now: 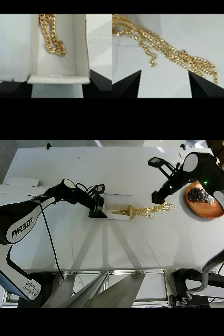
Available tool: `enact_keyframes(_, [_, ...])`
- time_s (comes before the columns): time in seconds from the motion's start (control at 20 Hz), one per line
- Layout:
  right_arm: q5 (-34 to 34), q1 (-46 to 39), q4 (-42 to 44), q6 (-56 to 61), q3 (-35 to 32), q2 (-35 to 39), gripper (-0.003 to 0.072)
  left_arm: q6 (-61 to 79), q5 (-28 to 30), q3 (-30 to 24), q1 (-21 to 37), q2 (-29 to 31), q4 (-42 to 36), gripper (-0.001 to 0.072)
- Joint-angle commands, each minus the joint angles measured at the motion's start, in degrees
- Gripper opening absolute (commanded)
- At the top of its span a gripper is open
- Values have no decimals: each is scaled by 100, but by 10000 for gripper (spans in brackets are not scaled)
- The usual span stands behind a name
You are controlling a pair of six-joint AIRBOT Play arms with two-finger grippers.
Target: Fold the box and place the chain.
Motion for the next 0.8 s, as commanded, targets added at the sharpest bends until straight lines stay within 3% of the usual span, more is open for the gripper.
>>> enact_keyframes(0.0, [-83,-146,-177,-671,-157,-345,653,2,0,0,0,2,0,316])
enact_keyframes(0.3, [-376,-81,63,-901,-184,-1113,654,2,0,0,0,2,0,316])
enact_keyframes(0.75, [-568,205,-164,-1032,-214,-1565,629,2,2,0,0,2,0,316])
